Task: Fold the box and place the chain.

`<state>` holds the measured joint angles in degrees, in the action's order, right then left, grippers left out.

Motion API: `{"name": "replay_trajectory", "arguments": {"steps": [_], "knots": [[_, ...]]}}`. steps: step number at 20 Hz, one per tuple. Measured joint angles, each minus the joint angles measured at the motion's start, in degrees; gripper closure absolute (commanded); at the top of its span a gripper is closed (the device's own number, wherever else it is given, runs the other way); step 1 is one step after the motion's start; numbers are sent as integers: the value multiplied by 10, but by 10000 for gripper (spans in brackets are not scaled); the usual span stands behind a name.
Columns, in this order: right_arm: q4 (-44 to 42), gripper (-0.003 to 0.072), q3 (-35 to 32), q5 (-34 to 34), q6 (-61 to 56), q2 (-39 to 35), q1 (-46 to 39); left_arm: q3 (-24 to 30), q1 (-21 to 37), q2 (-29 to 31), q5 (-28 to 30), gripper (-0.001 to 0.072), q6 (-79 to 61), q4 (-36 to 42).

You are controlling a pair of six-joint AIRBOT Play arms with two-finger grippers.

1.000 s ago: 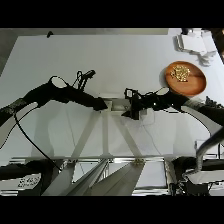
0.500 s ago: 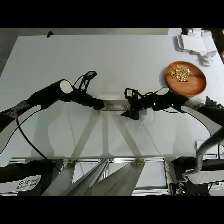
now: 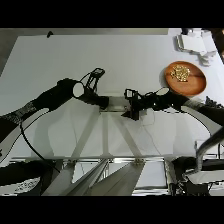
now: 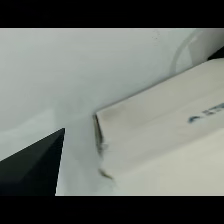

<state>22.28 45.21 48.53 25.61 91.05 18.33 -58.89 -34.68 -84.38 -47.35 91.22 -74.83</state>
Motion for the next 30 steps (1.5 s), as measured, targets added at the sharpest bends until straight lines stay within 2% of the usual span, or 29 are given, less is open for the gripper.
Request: {"name": "replay_trajectory", "arguments": {"steps": [2,3,5,6,7,8,9,11,14,15,16,17,18,23,27,30], "knots": [[0,225,0,0,0,0,0,-11,-21,-6,-14,31,68,-46],[0,225,0,0,0,0,0,-15,-30,-10,-21,86,105,-68],[0,225,0,1,0,0,0,-20,-48,-20,-26,87,172,-91],[0,225,0,1,0,0,0,-21,-57,-26,-29,110,202,-102],[0,225,0,1,0,0,0,-23,-66,-32,-30,213,229,-110],[0,225,0,2,0,0,0,-24,-73,-38,-30,359,253,-116],[1,225,0,2,0,0,0,-25,-80,-43,-31,447,275,-122],[1,225,0,4,0,0,0,-25,-90,-49,-34,700,303,-137],[1,225,0,4,-1,0,-1,-26,-98,-53,-31,698,325,-137],[1,225,0,4,-1,0,-1,-26,-100,-54,-31,621,327,-138],[1,225,0,3,0,0,-1,-26,-100,-54,-28,461,327,-137],[1,225,0,2,3,0,0,-26,-100,-52,-23,271,328,-129],[0,225,0,2,3,0,0,-26,-99,-48,-20,183,329,-123],[-2,225,0,-1,-1,0,0,-26,-66,0,-53,183,279,-105],[-1,225,0,0,-1,0,0,-26,7,43,-118,183,125,10],[-1,225,0,1,0,0,0,-24,77,54,-166,172,-68,115]]}}
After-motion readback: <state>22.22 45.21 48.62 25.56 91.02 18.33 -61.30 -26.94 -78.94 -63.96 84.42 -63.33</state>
